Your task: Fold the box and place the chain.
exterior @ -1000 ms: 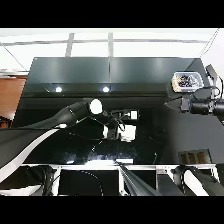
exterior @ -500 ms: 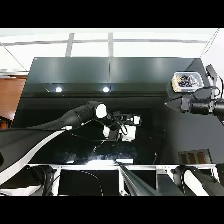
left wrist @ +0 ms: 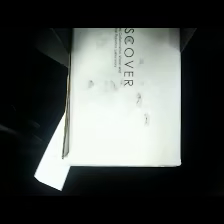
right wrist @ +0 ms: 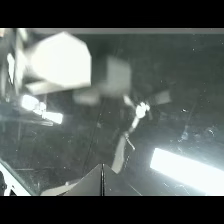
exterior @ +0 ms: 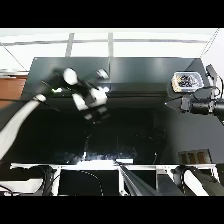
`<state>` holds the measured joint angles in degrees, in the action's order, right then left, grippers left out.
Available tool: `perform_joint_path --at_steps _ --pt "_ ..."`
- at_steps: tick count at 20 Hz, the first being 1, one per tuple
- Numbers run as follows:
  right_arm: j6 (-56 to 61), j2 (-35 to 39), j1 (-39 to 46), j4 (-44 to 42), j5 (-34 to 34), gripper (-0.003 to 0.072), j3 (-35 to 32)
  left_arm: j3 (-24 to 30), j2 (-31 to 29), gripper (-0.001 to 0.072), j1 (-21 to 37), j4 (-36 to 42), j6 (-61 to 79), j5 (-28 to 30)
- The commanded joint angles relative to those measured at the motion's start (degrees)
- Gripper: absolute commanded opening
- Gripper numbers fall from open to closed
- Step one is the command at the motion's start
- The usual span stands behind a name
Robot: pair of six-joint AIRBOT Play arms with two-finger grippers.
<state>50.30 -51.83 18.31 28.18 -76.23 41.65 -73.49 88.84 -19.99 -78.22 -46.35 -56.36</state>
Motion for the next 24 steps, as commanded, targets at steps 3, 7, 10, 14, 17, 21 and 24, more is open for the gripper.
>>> perform_joint_path --at_steps 3,7,10,14,17,21,24 --pt "0.5 0.0 0.0 -0.1 0.5 0.0012 0.0 -11.6 6.0 0.034 24.9 -5.0 -20.8 5.1" --pt "0.5 0.0 0.0 0.0 0.8 0.0012 0.0 -22.9 16.6 0.0361 33.5 -4.9 -27.8 2.9" --pt "0.5 0.0 0.0 0.0 1.3 0.0012 0.0 -31.0 24.3 0.0361 34.0 -5.0 -27.6 3.7" --pt "1.8 0.0 0.0 0.0 1.5 0.0012 0.0 -43.0 33.2 0.0685 33.4 -2.5 -28.1 -1.4" --pt "1.8 0.0 0.0 0.0 1.5 0.0012 0.0 -44.8 32.1 0.0717 32.5 -8.8 -31.8 -1.8" --pt "2.3 0.0 0.0 -0.1 0.3 0.0012 0.0 -44.7 24.6 0.0699 32.6 -12.7 -31.9 -9.9" --pt "2.4 0.0 0.0 0.0 -1.4 0.0012 0.2 -44.7 17.5 0.0027 33.8 -12.5 -32.0 -22.9"
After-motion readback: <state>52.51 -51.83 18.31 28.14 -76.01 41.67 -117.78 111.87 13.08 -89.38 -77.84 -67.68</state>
